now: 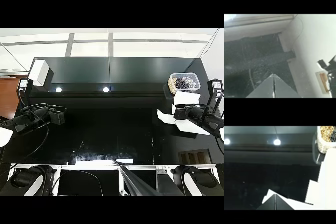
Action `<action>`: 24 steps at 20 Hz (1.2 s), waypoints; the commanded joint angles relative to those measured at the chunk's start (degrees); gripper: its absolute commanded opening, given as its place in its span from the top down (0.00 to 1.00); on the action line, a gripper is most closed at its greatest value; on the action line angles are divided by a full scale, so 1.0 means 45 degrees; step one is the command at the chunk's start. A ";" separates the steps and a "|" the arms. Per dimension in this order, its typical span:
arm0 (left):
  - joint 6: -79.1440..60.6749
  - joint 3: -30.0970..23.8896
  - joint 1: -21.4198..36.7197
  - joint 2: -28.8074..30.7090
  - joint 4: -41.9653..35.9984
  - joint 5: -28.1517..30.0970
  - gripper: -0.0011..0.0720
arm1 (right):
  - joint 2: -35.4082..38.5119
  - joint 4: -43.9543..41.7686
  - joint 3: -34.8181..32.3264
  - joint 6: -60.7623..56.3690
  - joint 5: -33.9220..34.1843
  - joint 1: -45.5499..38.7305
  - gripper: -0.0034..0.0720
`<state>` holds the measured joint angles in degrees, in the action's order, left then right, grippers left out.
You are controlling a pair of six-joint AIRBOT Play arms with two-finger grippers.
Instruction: Fold the box and place the chain.
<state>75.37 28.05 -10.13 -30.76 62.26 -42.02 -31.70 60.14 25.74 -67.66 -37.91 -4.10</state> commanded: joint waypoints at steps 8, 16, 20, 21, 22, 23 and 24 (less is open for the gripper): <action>0.0000 -0.0005 -0.0005 0.0010 0.0000 0.0000 0.95 | 0.0005 -0.0005 -0.0010 -0.0005 0.0000 0.0010 0.95; 0.0005 -0.0005 -0.0005 0.0010 -0.0146 0.0019 0.95 | 0.0005 -0.0092 -0.0010 -0.0015 0.0000 0.0010 0.95; 0.0005 -0.0005 -0.0034 0.0000 -0.0413 0.2215 0.95 | -0.0039 -0.1273 -0.0010 -0.0005 0.1190 0.0010 0.95; 0.0005 -0.0005 -0.0044 -0.0010 -0.0641 0.2735 0.95 | -0.0175 -0.1107 -0.0010 -0.0010 0.2603 -0.0005 0.95; 0.0000 -0.0005 -0.0058 -0.0073 -0.0714 0.3400 0.95 | -0.0389 -0.0743 -0.0010 -0.0019 0.4206 -0.0131 0.95; 0.0010 -0.0005 -0.0053 -0.0165 -0.0733 0.3915 0.95 | -0.0719 -0.0578 -0.0010 -0.0024 0.6018 -0.0423 0.93; 0.0005 -0.0005 -0.0053 -0.0296 -0.0869 0.4308 0.93 | -0.1175 -0.0729 0.0053 -0.0155 0.7461 -0.1010 0.93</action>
